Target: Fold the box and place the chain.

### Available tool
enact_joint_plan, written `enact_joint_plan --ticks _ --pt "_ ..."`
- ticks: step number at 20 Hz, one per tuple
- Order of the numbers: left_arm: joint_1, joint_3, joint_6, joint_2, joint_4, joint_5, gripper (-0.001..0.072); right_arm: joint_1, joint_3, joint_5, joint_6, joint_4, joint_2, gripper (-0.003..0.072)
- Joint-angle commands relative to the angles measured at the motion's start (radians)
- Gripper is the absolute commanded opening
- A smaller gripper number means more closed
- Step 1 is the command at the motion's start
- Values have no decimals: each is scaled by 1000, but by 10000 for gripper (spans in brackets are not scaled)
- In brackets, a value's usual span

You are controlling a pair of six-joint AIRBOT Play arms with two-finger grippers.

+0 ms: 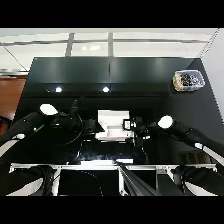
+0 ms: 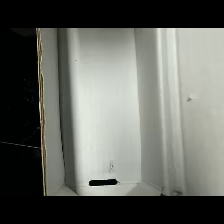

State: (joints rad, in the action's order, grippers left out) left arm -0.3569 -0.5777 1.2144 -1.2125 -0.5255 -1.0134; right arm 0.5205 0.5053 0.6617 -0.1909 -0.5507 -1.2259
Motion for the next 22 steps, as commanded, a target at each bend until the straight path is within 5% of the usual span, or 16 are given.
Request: enact_joint_plan --ticks 1,12,19,21,22 --pt "-106 -34 202 1 -106 121 623 1 -1 0 0 0 0 207" --pt "-332 -197 756 -18 -710 89 618 1 -1 0 0 0 0 207" --pt "-428 -269 956 -100 -829 68 614 1 -1 0 0 0 0 207" --pt "-450 -293 1005 -124 -856 19 477 1 -1 0 0 0 0 207" --pt "-465 -303 1038 -128 -882 0 465 1 -1 0 0 0 0 207"
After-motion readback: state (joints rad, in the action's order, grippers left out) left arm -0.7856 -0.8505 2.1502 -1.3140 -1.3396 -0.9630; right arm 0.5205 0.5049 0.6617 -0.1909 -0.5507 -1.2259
